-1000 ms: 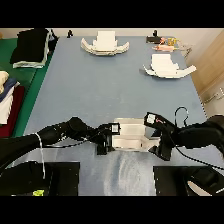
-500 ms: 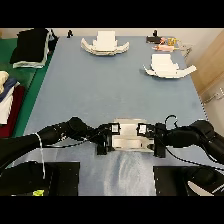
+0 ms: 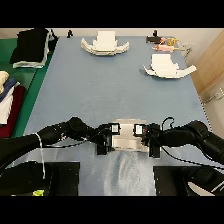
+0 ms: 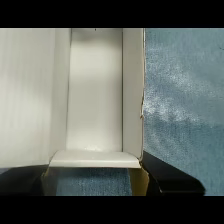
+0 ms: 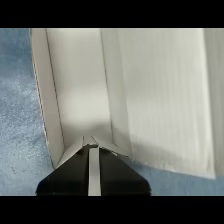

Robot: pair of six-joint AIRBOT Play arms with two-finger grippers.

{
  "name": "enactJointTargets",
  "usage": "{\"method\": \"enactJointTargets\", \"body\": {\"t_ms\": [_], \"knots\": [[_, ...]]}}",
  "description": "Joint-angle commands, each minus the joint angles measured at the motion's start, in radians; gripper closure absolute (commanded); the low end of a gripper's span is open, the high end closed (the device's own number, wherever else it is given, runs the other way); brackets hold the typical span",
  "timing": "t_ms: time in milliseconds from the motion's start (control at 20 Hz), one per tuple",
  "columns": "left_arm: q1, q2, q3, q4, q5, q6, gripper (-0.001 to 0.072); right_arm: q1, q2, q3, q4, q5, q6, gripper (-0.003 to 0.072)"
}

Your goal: Fold the box.

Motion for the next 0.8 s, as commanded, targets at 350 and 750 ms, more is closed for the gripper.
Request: {"method": "enactJointTargets", "body": {"t_ms": [350,750], "knots": [[0.000,0.000,0.001,0.000,0.000,0.000,0.0178,0.002,-0.040,-0.003,0.066,0.045,-0.057,0.0093],[0.000,0.000,0.001,0.000,0.000,0.000,0.0178,0.001,-0.039,-0.003,0.066,0.045,-0.056,0.0090]]}}
